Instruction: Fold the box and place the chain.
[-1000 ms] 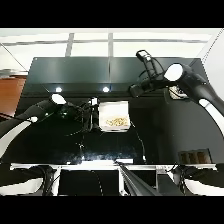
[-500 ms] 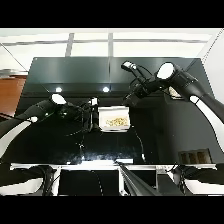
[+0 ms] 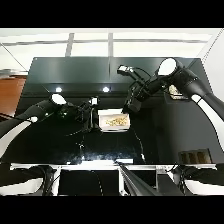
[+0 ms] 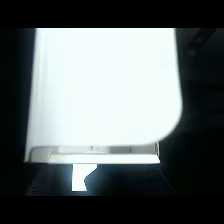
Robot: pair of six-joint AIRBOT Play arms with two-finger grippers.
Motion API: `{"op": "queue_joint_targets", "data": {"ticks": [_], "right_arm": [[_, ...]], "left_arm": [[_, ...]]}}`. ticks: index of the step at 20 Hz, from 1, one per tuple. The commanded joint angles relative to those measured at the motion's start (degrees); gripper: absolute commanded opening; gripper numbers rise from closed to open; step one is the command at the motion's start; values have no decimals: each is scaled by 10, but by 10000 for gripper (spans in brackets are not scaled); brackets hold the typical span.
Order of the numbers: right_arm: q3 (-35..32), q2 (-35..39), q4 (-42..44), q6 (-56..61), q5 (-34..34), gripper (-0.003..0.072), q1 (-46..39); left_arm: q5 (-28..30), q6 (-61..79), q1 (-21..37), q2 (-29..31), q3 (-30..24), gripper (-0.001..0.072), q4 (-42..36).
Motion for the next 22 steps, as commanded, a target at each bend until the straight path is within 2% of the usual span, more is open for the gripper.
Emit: {"op": "queue_joint_targets", "data": {"ticks": [1, 6, 8, 11, 13, 15, 18, 20, 22], "right_arm": [[-6, 5, -2, -4, 11, 710, 2], [-18, 8, -19, -4, -21, 710, 19], [11, 22, -16, 14, -23, 710, 17], [90, 31, -41, 51, -38, 710, 1], [93, 22, -53, 58, -61, 710, -32], [93, -8, -42, 74, -52, 710, -57], [93, -62, -7, 45, -6, 710, -47], [91, -75, 40, -7, 21, 709, -31], [77, -75, 30, -23, 44, 709, -22]], "left_arm": [[2, -1, 0, 0, 0, 487, 2], [2, -1, 0, 0, 0, 487, 2], [2, -1, 0, 0, 0, 487, 2], [2, -1, 0, 0, 0, 487, 2], [2, -1, 0, 0, 0, 487, 2], [4, -1, 0, 0, 0, 487, 2], [4, -1, 0, 0, 0, 487, 2], [4, -1, 0, 0, 0, 487, 2], [6, -2, 0, 0, 0, 487, 2]]}}
